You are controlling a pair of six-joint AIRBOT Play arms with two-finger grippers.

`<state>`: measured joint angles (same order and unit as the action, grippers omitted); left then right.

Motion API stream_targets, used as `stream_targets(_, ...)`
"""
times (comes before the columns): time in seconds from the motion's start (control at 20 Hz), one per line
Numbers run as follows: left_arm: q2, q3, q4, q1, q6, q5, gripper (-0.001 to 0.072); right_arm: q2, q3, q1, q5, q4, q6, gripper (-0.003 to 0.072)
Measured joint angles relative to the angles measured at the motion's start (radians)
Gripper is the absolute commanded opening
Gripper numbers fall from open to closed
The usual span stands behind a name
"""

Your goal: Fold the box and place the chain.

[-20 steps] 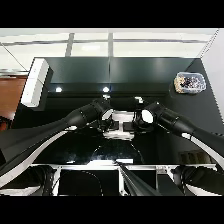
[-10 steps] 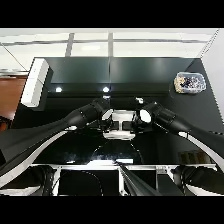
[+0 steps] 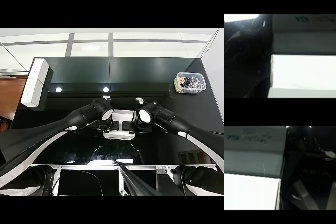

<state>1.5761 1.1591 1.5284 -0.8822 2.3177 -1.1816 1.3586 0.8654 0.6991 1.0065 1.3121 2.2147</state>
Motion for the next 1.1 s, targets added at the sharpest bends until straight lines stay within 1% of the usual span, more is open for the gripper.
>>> stream_targets(0.15, 0.000, 0.000, 0.000, 0.000, 0.000, 0.001, 0.0030, 0.000, 0.000, 0.000, 0.002, 0.000, 0.006, 0.0010)
stream_targets(0.2, 0.000, 0.000, 0.000, 0.000, 0.000, 0.001, 0.0030, 0.000, 0.000, 0.000, 0.001, 0.000, 0.006, 0.0024)
stream_targets(0.25, 0.000, 0.000, 0.000, 0.000, 0.000, 0.001, 0.0030, 0.000, 0.000, 0.000, 0.000, 0.000, 0.005, 0.0216)
stream_targets(0.3, 0.000, 0.000, 0.000, 0.000, 0.000, 0.001, 0.0031, -0.001, 0.000, 0.000, -0.007, 0.000, 0.003, 0.0329)
stream_targets(0.55, 0.000, 0.000, 0.000, 0.000, 0.000, 0.002, 0.0030, -0.048, 0.000, 0.000, -0.005, 0.006, -0.022, 0.0329)
stream_targets(0.65, 0.000, 0.000, 0.000, 0.000, 0.000, 0.002, 0.0030, -0.109, 0.000, -0.001, 0.013, 0.039, -0.052, 0.0329)
stream_targets(0.75, 0.000, 0.000, 0.000, 0.000, 0.000, 0.002, 0.0031, -0.208, 0.000, -0.002, 0.052, 0.103, -0.075, 0.0329)
stream_targets(0.8, 0.000, 0.000, 0.000, 0.000, 0.000, 0.002, 0.0030, -0.260, -0.001, -0.006, 0.080, 0.159, -0.076, 0.0329)
stream_targets(0.85, 0.000, 0.000, 0.000, 0.000, 0.000, 0.004, 0.0030, -0.316, -0.005, -0.016, 0.111, 0.246, -0.074, 0.0328)
stream_targets(0.95, 0.000, 0.000, 0.000, 0.000, 0.000, 0.007, 0.0031, -0.410, -0.033, -0.065, 0.173, 0.454, -0.055, 0.0327)
stream_targets(1.05, 0.000, 0.000, 0.000, 0.000, 0.000, 0.011, 0.0030, -0.463, -0.085, -0.167, 0.182, 0.629, -0.043, 0.0327)
stream_targets(1.1, 0.000, 0.000, 0.000, 0.000, 0.000, 0.012, 0.0030, -0.479, -0.124, -0.254, 0.148, 0.688, -0.040, 0.0327)
